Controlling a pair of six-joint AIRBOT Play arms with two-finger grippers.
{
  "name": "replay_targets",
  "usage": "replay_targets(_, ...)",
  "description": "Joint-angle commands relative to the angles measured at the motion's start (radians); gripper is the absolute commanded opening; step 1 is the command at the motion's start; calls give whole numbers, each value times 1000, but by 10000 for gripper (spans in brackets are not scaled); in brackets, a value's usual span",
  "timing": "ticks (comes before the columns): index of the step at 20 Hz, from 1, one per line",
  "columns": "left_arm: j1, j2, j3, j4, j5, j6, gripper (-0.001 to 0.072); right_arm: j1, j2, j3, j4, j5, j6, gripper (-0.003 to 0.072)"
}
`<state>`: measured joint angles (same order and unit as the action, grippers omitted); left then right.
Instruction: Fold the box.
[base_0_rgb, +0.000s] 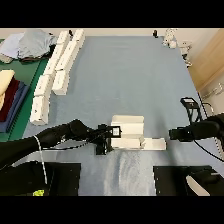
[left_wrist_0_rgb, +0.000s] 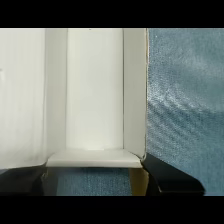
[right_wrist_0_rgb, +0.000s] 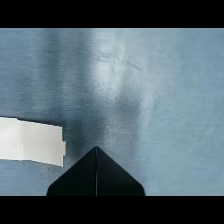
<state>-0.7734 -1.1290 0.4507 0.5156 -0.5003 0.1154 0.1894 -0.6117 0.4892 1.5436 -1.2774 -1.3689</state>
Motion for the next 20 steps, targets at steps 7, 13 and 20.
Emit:
replay_targets(7, 0, 0, 0, 0, 0, 0, 442, -625, -272, -108, 649, -13, -438, 1)
replay_targets(13, 0, 0, 0, 0, 0, 0, 442, -639, -368, -108, 675, -31, -540, 0)
replay_targets(20, 0, 0, 0, 0, 0, 0, 442, -638, -368, -111, 688, -90, -543, 0)
